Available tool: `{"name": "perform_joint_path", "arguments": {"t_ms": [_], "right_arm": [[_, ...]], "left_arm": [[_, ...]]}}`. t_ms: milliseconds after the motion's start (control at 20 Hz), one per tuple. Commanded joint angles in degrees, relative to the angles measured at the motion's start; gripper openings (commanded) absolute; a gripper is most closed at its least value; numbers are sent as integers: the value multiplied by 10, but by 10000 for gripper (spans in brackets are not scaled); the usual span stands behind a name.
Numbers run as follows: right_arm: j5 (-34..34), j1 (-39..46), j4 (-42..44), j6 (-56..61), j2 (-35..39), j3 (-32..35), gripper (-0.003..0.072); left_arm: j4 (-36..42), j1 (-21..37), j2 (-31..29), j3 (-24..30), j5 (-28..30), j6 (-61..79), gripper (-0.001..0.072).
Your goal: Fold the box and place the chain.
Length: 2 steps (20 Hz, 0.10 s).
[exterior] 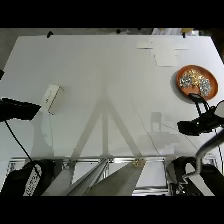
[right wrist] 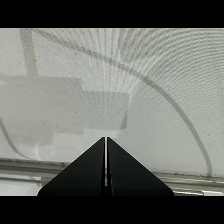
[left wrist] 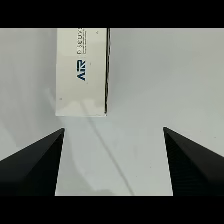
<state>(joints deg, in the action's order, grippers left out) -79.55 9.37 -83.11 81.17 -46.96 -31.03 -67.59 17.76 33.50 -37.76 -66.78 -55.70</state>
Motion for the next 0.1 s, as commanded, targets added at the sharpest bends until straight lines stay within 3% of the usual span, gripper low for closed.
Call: {"name": "perform_joint_path", "arguments": {"t_ms": [0, 50], "right_arm": [[0, 0, 0, 0, 0, 0, 16], [0, 0, 0, 0, 0, 0, 16]], "left_arm": [[0, 0, 3, 0, -1, 0, 701], [0, 0, 5, 0, -1, 0, 701]]}}
